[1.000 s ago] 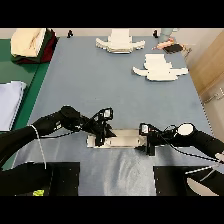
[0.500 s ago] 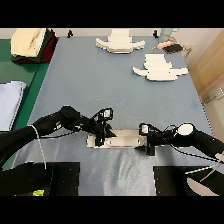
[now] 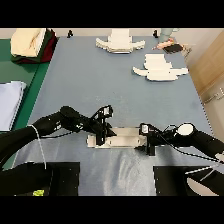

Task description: Fold the box.

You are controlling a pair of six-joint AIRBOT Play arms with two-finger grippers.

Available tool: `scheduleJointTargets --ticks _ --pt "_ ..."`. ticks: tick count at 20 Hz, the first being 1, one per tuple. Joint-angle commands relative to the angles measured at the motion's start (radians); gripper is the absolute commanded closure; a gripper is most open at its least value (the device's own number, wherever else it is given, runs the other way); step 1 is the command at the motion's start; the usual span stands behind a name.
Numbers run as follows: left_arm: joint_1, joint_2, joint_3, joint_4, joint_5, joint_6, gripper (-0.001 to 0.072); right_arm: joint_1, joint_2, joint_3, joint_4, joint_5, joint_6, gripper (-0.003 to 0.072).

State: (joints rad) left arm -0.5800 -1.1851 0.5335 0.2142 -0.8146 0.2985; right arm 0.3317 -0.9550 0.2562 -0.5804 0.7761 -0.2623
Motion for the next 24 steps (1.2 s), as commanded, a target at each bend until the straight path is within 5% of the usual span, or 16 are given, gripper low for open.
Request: scheduleJointTargets --ticks 1,2,3,4,9,11,12,14,15,16,17,20,24 --pt "0.000 0.001 0.002 -0.018 -0.005 -0.001 0.0690 0.001 0.001 0.000 0.000 0.000 0.000 0.0176" --pt "0.000 0.001 0.002 -0.016 -0.006 -0.001 0.0676 0.001 0.001 0.000 0.000 0.000 0.000 0.0176" --pt "0.000 0.001 0.002 -0.016 -0.004 -0.001 0.0460 0.001 0.001 0.000 0.000 0.000 0.000 0.0176" --pt "0.001 0.001 0.002 -0.016 -0.005 -0.003 0.0349 0.001 0.001 0.000 0.000 0.000 0.000 0.0175" --pt "0.011 0.026 0.002 0.063 -0.004 -0.103 0.0313 0.001 0.001 0.000 0.000 0.001 0.000 0.0175" --pt "0.047 0.081 0.002 0.233 -0.007 -0.344 0.0072 0.001 0.001 0.000 0.000 0.000 0.000 0.0175" --pt "0.072 0.121 0.002 0.332 -0.025 -0.496 0.0039 0.001 0.001 0.000 0.000 0.000 0.000 0.0175" --pt "0.113 0.214 0.002 0.518 -0.107 -0.701 0.0067 0.001 0.001 0.000 0.000 0.000 0.000 0.0176" --pt "0.127 0.267 0.002 0.593 -0.159 -0.816 0.0246 0.001 0.001 0.000 0.000 0.000 0.000 0.0175" --pt "0.134 0.315 0.002 0.625 -0.219 -0.926 0.0633 0.001 0.001 0.000 0.000 0.000 0.000 0.0175" --pt "0.129 0.358 0.001 0.625 -0.260 -0.989 0.0692 0.001 0.001 0.000 0.000 0.000 0.000 0.0175" --pt "0.050 0.397 0.002 0.410 -0.229 -1.162 0.0693 0.001 0.001 0.000 0.000 0.000 0.000 0.0176" --pt "-0.144 0.295 0.037 0.270 0.031 -1.275 0.0692 0.001 0.001 0.000 0.000 0.000 0.000 0.0175"
